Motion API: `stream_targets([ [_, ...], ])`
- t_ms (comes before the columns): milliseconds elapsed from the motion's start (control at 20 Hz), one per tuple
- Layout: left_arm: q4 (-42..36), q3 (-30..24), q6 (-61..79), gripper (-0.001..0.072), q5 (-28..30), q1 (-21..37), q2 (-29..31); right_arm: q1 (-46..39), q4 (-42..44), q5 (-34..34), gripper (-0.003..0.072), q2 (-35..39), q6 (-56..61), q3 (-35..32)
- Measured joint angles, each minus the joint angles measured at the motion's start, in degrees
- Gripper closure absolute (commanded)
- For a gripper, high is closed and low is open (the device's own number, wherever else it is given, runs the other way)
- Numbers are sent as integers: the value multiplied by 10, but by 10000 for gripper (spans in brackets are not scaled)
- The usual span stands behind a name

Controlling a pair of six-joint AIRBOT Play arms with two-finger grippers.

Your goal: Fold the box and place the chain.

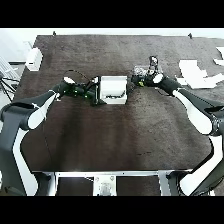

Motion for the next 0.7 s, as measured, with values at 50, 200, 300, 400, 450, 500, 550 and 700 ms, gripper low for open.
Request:
stream_targets([
  [50,0,0,0,200,0,0,0,1,2,-2,681,4,-6,1],
  [200,0,0,0,200,0,0,0,5,2,-3,682,42,-28,4],
  [300,0,0,0,199,0,0,0,12,-9,15,682,77,-36,4],
  [400,0,0,0,200,3,0,0,23,-28,37,683,115,-39,4],
  [450,0,0,0,200,5,0,0,31,-44,51,683,135,-38,4],
  [500,0,0,0,200,6,0,0,40,-61,65,683,155,-32,4],
  [550,0,0,0,200,8,0,0,50,-84,76,683,174,-21,4],
  [700,0,0,0,200,12,0,0,90,-174,112,683,233,34,4],
])
